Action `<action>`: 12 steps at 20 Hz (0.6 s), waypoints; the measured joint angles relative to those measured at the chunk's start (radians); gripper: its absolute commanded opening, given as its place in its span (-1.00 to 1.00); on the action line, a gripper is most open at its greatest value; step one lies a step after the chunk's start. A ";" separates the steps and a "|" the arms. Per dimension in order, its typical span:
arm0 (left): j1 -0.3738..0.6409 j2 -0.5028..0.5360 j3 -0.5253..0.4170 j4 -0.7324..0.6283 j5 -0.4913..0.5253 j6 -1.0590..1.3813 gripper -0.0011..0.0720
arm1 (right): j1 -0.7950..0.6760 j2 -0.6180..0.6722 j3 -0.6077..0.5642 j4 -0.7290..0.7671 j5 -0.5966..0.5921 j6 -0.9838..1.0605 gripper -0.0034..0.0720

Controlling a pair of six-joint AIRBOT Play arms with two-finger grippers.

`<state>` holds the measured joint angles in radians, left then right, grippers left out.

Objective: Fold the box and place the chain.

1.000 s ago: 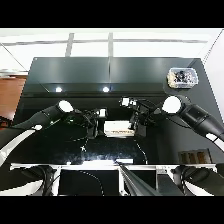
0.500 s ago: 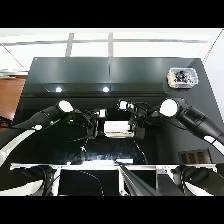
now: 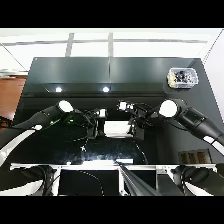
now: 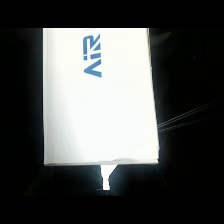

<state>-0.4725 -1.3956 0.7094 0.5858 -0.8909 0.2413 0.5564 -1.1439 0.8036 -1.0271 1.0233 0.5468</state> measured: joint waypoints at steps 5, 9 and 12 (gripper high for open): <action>0.000 0.000 0.000 0.000 0.000 0.000 0.39 | 0.000 0.000 -0.001 -0.003 0.001 0.019 0.27; 0.000 0.000 0.000 0.000 0.000 0.002 0.39 | 0.000 -0.003 -0.003 -0.003 0.008 0.035 0.26; 0.000 0.000 0.000 0.000 0.000 0.003 0.39 | 0.000 -0.005 -0.009 -0.001 0.014 0.044 0.27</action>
